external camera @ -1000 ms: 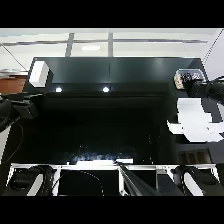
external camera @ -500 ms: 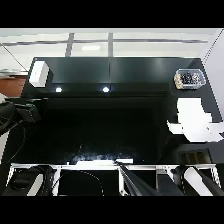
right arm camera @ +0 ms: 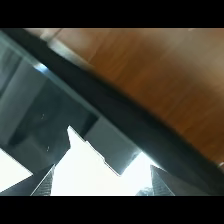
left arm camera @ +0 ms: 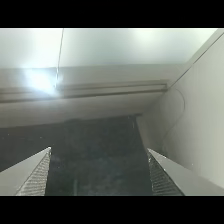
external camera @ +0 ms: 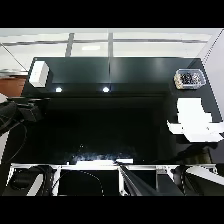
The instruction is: Fold the box and place the chain.
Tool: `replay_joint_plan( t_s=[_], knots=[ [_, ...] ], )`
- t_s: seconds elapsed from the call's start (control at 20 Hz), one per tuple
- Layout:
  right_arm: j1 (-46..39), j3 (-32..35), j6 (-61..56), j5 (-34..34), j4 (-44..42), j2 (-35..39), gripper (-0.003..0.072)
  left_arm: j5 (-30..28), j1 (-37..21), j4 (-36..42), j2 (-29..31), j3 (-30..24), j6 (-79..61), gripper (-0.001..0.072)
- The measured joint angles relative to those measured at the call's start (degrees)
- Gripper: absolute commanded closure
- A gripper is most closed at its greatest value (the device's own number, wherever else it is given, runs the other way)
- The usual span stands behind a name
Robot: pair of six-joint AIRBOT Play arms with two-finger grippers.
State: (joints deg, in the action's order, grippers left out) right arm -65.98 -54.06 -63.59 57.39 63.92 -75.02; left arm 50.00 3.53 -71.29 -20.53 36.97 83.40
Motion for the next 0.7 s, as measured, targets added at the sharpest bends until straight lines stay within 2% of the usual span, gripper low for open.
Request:
replay_joint_plan(
  t_s=[0.15, 0.25, 0.55, 0.7],
  knots=[
    [-1.77, -4.04, 10.29, 7.72, -6.14, -6.27, -0.0003, 0.04, 0.0, 0.07, -0.68, 0.0, 0.0, 0.0005],
    [-2.25, -6.08, 14.51, 12.5, -8.9, -9.6, 0.0122, 0.02, 0.0, 0.09, -1.01, 0.0, 0.02, 0.0005],
    [-2.73, -8.33, 18.93, 21.18, -11.69, -15.5, 0.0121, -0.04, 0.0, 0.09, -1.51, 0.0, 0.02, 0.0005],
    [-2.73, -8.57, 19.28, 22.71, -11.78, -16.52, 0.0364, -0.07, 0.0, 0.09, -1.51, 0.0, 0.02, 0.0005]
  ],
)
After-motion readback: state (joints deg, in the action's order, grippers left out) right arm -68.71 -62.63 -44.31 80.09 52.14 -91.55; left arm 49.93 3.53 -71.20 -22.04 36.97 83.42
